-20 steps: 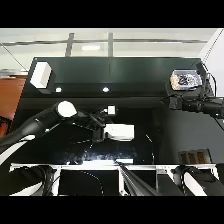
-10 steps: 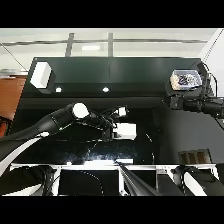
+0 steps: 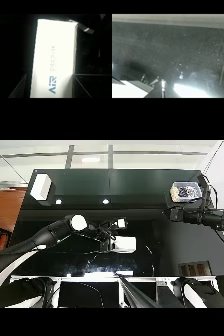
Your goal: Fold the box and place the chain.
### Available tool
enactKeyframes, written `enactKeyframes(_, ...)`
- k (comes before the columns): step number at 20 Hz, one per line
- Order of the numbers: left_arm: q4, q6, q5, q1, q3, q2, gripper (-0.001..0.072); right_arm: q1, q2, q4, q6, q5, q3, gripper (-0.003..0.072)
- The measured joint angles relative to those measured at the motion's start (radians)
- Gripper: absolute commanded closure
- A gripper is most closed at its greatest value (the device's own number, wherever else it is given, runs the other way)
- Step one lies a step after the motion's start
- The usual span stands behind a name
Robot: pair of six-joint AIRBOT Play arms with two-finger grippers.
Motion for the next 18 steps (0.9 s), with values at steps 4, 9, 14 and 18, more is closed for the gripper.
enactKeyframes(4,0.011,-0.028,0.003,-0.013,0.000,-0.009,0.0002,0.000,0.000,0.000,0.002,-0.001,0.000,0.0650)
enactKeyframes(9,0.017,-0.040,0.003,-0.019,0.000,-0.012,0.0002,0.000,0.000,0.000,0.005,-0.001,0.000,0.0649)
enactKeyframes(14,0.021,-0.042,0.003,-0.019,0.001,-0.007,0.0002,0.000,0.000,0.000,0.008,0.000,0.000,0.0650)
enactKeyframes(18,0.021,-0.054,-0.001,-0.019,0.001,0.002,0.0002,0.000,0.000,0.000,0.008,0.000,0.000,0.0650)
